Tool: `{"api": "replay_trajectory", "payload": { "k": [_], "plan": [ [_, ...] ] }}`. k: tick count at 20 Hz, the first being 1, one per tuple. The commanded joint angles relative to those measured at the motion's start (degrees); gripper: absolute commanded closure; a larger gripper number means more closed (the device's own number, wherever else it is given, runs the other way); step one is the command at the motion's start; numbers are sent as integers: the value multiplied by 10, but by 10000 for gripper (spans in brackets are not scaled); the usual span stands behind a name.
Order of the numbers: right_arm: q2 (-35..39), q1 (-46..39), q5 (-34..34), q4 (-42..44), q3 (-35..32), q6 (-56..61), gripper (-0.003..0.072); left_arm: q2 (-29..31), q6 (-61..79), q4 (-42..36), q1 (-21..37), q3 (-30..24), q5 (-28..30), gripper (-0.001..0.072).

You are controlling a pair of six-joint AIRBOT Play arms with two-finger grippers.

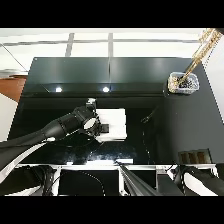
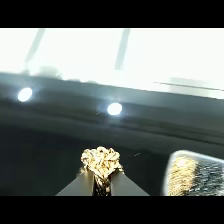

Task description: Fold the box and place the chain.

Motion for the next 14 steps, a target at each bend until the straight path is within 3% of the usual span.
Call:
{"api": "replay_trajectory", "payload": {
  "k": [1, 7, 10, 14],
  "plan": [
    [31, 53, -80, 5, 1, -20, 663, 0, 0, 1, 0, 0, 2, 681],
    [31, 172, -135, 23, -20, -20, 662, 0, 0, 1, 0, 0, 2, 681],
    [31, 217, -157, 38, -75, -19, 662, 0, 0, 2, 0, 0, 2, 681],
    [31, 287, -122, 76, -173, -20, 662, 0, 0, 2, 0, 0, 2, 681]
  ]
}}
